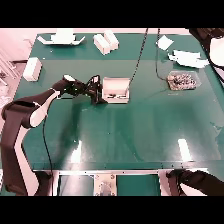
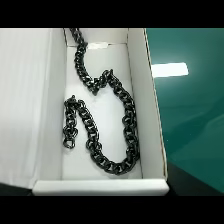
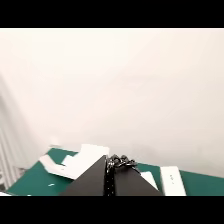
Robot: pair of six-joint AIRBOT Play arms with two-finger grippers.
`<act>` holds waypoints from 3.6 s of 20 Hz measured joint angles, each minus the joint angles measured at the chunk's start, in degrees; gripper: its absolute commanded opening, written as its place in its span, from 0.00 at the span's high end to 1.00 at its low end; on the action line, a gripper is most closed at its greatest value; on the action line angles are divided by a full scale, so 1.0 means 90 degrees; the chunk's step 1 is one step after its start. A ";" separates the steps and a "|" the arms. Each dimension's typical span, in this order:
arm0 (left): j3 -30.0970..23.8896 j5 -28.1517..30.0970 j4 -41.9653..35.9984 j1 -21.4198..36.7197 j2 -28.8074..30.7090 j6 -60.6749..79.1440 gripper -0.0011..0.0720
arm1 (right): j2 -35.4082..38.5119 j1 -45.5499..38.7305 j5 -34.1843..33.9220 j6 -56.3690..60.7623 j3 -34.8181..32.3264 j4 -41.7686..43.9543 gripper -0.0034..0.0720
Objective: Fold the box and place the chain.
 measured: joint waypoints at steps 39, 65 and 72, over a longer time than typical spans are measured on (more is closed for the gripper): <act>0.0000 0.0000 -0.0002 0.0000 0.0000 0.0002 0.45 | -0.1219 0.1078 0.1477 0.1151 -0.2334 -0.0172 0.93; 0.0000 0.0000 -0.0002 0.0000 0.0000 0.0000 0.45 | -0.1557 -0.2926 0.1316 0.1880 -0.3920 -0.0503 0.38; 0.0000 0.0002 -0.0002 0.0000 0.0000 0.0002 0.45 | -0.1734 -0.3912 -0.0260 0.2659 -0.4184 -0.0442 0.26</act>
